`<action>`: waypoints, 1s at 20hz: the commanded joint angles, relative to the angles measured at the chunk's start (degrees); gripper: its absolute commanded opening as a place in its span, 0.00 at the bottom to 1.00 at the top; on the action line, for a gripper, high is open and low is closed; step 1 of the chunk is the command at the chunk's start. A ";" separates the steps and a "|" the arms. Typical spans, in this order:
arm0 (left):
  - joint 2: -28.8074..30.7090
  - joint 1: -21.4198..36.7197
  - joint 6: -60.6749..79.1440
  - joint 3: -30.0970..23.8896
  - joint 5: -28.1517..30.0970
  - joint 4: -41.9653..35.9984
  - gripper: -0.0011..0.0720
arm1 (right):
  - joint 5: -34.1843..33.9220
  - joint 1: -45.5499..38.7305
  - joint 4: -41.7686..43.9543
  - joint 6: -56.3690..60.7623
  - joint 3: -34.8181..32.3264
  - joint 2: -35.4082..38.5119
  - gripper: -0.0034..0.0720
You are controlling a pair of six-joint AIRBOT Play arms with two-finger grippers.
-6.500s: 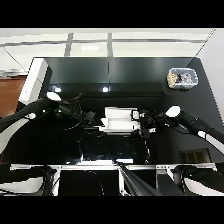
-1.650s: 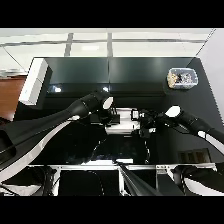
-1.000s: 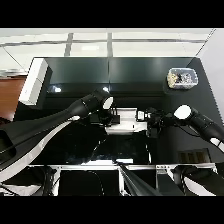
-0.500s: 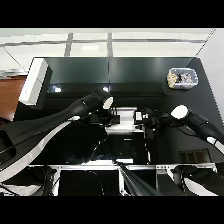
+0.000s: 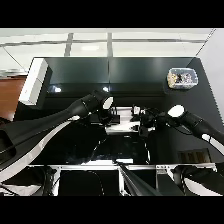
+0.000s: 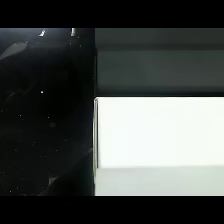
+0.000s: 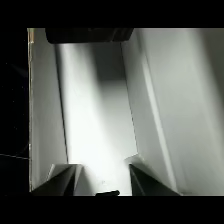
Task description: Fold the box and place the chain.
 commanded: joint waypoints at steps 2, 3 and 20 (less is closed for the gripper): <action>-0.04 0.09 0.07 -0.02 -0.07 -0.02 0.06 | -0.11 -0.26 -2.64 10.86 0.09 0.35 0.20; -0.04 0.09 0.07 -0.02 -0.20 -0.02 0.06 | 0.66 -0.98 -4.74 18.14 0.22 1.46 0.07; -0.04 0.09 0.20 0.00 -0.17 -1.36 0.06 | 20.41 -31.65 -3.41 70.82 -1.31 -8.96 0.07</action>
